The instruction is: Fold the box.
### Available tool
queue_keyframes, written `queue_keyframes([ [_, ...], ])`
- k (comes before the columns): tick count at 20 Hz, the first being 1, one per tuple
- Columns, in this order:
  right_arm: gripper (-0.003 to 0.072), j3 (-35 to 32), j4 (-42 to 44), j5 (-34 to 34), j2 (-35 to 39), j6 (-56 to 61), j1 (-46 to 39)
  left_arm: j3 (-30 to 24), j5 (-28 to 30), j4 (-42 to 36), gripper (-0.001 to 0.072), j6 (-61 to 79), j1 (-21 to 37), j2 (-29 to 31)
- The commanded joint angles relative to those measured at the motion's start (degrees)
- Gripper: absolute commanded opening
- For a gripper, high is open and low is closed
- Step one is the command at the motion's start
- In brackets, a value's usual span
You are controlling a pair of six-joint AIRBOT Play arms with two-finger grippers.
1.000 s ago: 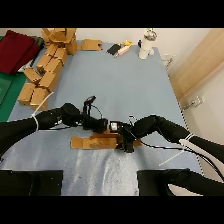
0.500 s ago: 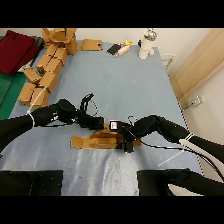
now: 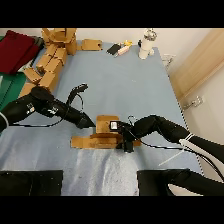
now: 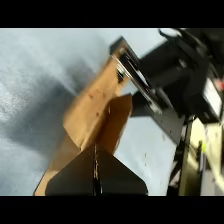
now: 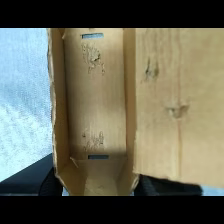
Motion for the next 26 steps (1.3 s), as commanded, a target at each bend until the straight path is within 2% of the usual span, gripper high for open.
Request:
queue_keyframes([
  [1,0.0517,0.0,0.0,0.0,0.0,0.0,0.0,0.0,-1.9,9.0,0.0008,7.0,1.1,5.5],
  [4,0.0517,0.0,0.0,-0.1,0.0,0.0,0.0,-2.8,0.8,3.5,0.0011,27.3,2.8,6.1],
  [5,0.0517,0.0,0.0,-0.1,0.0,0.0,0.0,-5.0,3.6,1.7,0.0103,31.9,2.8,6.1],
  [6,0.0517,0.0,-0.3,-0.1,0.0,0.0,0.0,-7.8,7.3,0.5,0.0505,35.5,2.4,6.0],
  [7,0.0517,0.0,-0.4,-0.1,0.0,0.0,0.0,-10.1,10.3,0.7,0.0684,38.5,2.0,6.0],
  [10,0.0517,0.0,-0.4,-0.1,0.0,0.0,0.0,-16.8,16.6,0.3,0.0684,44.8,0.6,6.1],
  [13,0.0517,0.0,-0.4,-0.1,0.0,0.0,0.0,-20.5,19.7,0.3,0.0684,50.8,-2.4,5.9],
  [18,0.0517,0.0,-0.4,-0.1,0.0,0.0,0.0,-20.6,20.0,-1.4,0.0683,51.5,-6.9,5.4],
  [22,0.0517,0.0,-0.4,-0.1,0.0,0.0,0.0,-20.6,21.0,-10.1,0.0681,55.4,-10.5,5.1],
  [23,0.0517,0.0,-0.4,-0.1,0.0,0.0,0.0,-20.6,22.1,-11.3,0.0611,55.4,-11.0,5.0],
  [24,0.0517,0.0,-0.4,-0.1,0.0,0.0,0.0,-20.6,23.1,-11.3,0.0446,55.4,-11.3,4.9],
  [25,0.0517,0.0,-0.4,-0.1,0.0,0.0,0.0,-20.6,24.0,-11.1,0.0326,55.4,-11.3,4.9],
  [26,0.0517,0.0,-0.4,-0.1,0.0,0.0,0.0,-20.6,24.9,-11.1,0.0277,55.5,-11.3,4.9],
])
